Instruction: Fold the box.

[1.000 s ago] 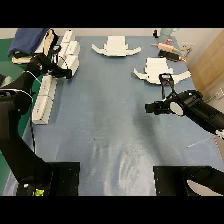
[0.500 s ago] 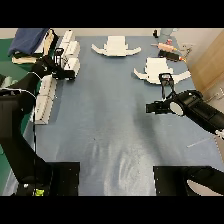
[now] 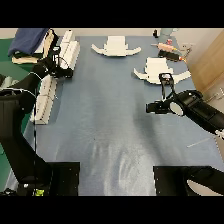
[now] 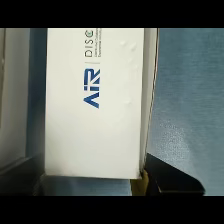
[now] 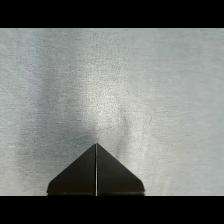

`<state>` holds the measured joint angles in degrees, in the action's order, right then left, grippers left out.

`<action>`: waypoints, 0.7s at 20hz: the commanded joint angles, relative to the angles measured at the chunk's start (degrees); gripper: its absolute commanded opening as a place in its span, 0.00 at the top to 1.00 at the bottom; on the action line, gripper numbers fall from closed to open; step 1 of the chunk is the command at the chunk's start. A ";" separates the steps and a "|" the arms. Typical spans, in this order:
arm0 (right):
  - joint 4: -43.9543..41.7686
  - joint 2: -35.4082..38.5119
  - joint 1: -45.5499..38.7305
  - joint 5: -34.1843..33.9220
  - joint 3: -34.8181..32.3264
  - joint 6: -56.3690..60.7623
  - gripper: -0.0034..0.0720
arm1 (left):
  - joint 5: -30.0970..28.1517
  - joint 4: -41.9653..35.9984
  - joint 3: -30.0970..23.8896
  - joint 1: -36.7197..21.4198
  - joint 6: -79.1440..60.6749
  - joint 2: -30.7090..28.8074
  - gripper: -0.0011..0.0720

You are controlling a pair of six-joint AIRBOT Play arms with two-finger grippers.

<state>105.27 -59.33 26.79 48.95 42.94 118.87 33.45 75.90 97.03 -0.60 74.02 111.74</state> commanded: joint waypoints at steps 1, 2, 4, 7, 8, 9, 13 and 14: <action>0.02 0.00 -0.04 -0.52 0.07 0.02 0.95 | -3.52 0.17 0.02 -0.33 0.17 0.04 0.42; 0.02 0.00 -0.04 -0.70 0.07 0.02 0.95 | -3.52 0.17 0.02 -0.33 0.17 0.04 0.42; 0.00 0.00 -0.04 -1.25 0.07 0.02 0.95 | -3.45 0.20 0.02 -0.37 0.17 0.31 0.42; -0.02 0.00 -0.04 -1.46 0.07 0.02 0.95 | -3.21 0.17 0.02 -0.55 0.17 0.92 0.42; -0.02 0.00 -0.04 -1.44 0.07 0.02 0.95 | -2.97 0.17 0.02 -0.55 0.20 1.14 0.42; -0.02 0.00 -0.04 -1.44 0.07 0.02 0.95 | -2.34 0.17 0.02 -0.55 0.20 1.18 0.42; -0.02 0.00 -0.04 -1.44 0.07 0.02 0.95 | -0.85 0.17 0.02 -0.57 0.17 1.25 0.42; -0.02 0.00 -0.04 -1.44 0.07 0.02 0.95 | -0.85 0.20 0.02 -0.55 0.17 1.25 0.42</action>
<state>105.27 -59.33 26.76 47.53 42.94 118.87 31.66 76.14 97.03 -1.13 74.13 112.88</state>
